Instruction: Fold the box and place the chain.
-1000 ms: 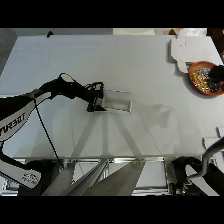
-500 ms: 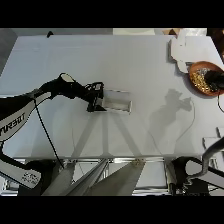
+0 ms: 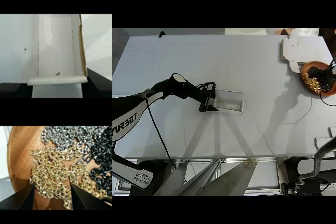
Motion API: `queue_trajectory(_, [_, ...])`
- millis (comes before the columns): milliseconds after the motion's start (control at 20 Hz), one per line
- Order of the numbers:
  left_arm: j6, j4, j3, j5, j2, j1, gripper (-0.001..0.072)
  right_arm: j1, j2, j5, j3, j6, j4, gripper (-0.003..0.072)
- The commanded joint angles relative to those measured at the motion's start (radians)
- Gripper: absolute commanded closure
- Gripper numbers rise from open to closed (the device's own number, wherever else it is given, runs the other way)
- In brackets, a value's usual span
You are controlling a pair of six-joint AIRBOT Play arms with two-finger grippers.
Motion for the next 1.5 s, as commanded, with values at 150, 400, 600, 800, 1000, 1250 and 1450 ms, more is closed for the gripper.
queue_trajectory(150, [0.0,0.0,0.0,0.0,0.0,0.0,0.0375,0.003,-0.092,0.029,0.042,-0.001,0.011,0.0232])
queue_trajectory(400, [0.0,0.0,0.0,0.0,0.0,0.0,0.0375,0.003,-0.112,0.069,0.042,-0.001,0.012,0.0581])
queue_trajectory(600, [0.0,0.0,0.0,0.0,0.0,0.0,0.0375,0.003,-0.065,0.071,0.042,-0.003,0.01,0.0674])
queue_trajectory(800, [0.0,0.0,0.0,0.0,0.0,0.0,0.0375,0.014,0.055,0.098,0.042,-0.097,-0.012,0.0676])
queue_trajectory(1000, [0.0,0.0,0.0,0.0,0.0,0.0,0.0375,0.05,0.208,0.19,0.042,-0.109,-0.166,0.0679])
queue_trajectory(1250, [0.0,0.0,0.0,0.0,0.0,0.0,0.0375,0.108,0.347,0.388,0.042,-0.185,-0.164,0.068])
queue_trajectory(1450, [0.0,0.0,0.0,0.0,0.0,0.0,0.0375,0.178,0.432,0.523,0.042,-0.201,-0.167,0.0681])
